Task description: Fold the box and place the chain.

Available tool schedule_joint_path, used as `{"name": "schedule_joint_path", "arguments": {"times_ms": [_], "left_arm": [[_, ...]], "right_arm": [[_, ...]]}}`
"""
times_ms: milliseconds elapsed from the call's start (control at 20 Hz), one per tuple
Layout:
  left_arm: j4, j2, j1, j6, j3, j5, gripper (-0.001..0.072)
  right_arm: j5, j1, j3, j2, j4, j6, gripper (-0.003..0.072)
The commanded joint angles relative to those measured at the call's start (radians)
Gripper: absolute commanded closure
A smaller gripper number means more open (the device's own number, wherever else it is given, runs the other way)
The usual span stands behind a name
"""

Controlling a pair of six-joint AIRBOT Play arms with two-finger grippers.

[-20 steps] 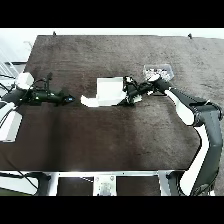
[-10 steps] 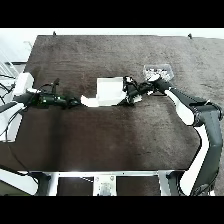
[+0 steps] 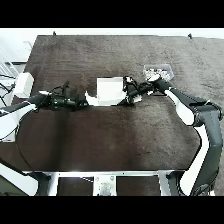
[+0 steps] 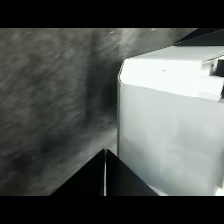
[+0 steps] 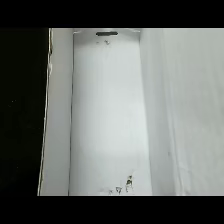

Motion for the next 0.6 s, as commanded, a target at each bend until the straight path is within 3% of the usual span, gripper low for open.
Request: {"name": "schedule_joint_path", "arguments": {"times_ms": [0, 150, 200, 250, 550], "left_arm": [[-0.055, -0.002, -0.013, 0.003, 0.016, -0.008, 0.0689], [-0.082, 0.002, -0.013, 0.003, 0.026, -0.029, 0.0687], [-0.094, 0.002, -0.012, 0.005, 0.026, -0.035, 0.0621], [-0.105, 0.002, -0.012, 0.005, 0.026, -0.042, 0.0381], [-0.132, 0.002, -0.013, 0.056, 0.026, -0.061, 0.0362]], "right_arm": [[0.000, 0.001, 0.000, -0.001, 0.000, 0.000, 0.0170], [0.000, 0.001, 0.000, -0.001, 0.000, 0.000, 0.0170], [0.000, 0.001, 0.000, -0.001, 0.000, 0.000, 0.0170], [0.000, 0.001, 0.000, -0.001, 0.000, 0.000, 0.0170], [0.000, 0.001, 0.000, -0.001, 0.000, 0.000, 0.0170]]}}
